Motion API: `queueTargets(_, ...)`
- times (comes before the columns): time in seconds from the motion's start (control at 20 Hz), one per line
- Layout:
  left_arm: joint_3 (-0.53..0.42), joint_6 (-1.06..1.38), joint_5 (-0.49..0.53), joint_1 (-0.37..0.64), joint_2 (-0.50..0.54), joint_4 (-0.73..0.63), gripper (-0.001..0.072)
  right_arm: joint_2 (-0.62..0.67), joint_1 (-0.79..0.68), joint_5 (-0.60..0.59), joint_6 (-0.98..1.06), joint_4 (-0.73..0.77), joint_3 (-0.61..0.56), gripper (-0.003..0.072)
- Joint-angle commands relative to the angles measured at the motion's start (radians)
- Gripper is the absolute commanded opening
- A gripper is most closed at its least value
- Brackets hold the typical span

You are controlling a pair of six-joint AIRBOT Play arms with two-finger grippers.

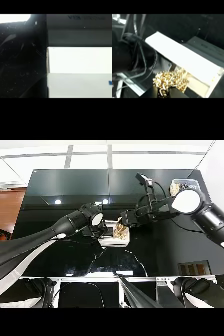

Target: Fold the box and place the chain.

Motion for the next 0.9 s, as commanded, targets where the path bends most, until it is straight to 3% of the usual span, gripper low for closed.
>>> queueTargets(0.0, 0.0, -0.001, 0.0, 0.0, 0.0, 0.0, 0.0026, -0.042, 0.009, -0.026, 0.003, 0.02, -0.018, 0.0013)
queueTargets(0.25, 0.0, -0.001, 0.0, 0.0, 0.0, 0.0, 0.0027, -0.079, 0.037, -0.008, 0.008, -0.011, -0.018, 0.0024)
queueTargets(0.35, 0.0, -0.001, 0.0, 0.0, 0.0, 0.0, 0.0027, -0.079, 0.037, -0.003, 0.018, -0.03, -0.018, 0.0258)
queueTargets(0.65, 0.0, -0.001, 0.001, 0.0, 0.0, 0.0, 0.0026, -0.054, -0.019, 0.092, 0.017, -0.058, -0.017, 0.0257)
queueTargets(0.85, 0.0, -0.002, 0.004, 0.0, 0.0, -0.001, 0.0027, 0.076, -0.153, 0.209, 0.018, -0.31, -0.017, 0.0256)
